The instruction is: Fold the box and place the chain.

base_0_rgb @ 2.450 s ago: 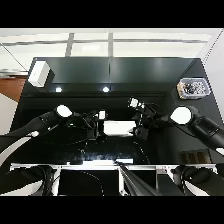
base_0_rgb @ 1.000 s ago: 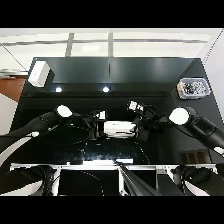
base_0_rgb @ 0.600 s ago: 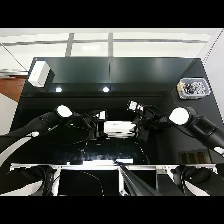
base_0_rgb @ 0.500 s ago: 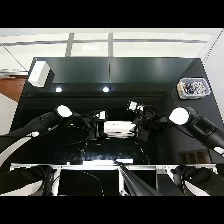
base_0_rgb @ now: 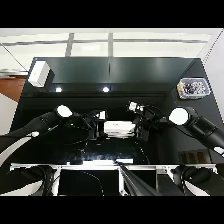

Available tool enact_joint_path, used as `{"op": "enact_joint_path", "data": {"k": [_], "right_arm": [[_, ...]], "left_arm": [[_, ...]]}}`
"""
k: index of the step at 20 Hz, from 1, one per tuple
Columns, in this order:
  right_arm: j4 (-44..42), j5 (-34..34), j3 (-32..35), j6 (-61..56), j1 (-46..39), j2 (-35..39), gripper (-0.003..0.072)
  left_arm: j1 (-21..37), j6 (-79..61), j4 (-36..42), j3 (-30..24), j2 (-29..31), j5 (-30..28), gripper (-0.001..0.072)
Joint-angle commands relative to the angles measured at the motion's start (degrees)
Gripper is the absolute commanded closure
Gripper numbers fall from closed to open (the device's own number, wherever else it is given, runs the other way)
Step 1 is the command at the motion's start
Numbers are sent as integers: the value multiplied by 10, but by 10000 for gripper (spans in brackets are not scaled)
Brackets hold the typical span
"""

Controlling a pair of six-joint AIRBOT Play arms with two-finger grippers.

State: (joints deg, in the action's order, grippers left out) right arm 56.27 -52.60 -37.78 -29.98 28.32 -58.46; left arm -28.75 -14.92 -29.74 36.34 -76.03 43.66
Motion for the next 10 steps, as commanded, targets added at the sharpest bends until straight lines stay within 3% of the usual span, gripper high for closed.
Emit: {"op": "enact_joint_path", "data": {"k": [1, 10], "right_arm": [[-1, 1, 0, 0, 0, 0, 238], [4, 3, 1, 0, 16, -16, 238]], "left_arm": [[0, 0, 0, 0, 0, 0, 311], [0, 0, 0, 0, 0, 0, 311]]}}
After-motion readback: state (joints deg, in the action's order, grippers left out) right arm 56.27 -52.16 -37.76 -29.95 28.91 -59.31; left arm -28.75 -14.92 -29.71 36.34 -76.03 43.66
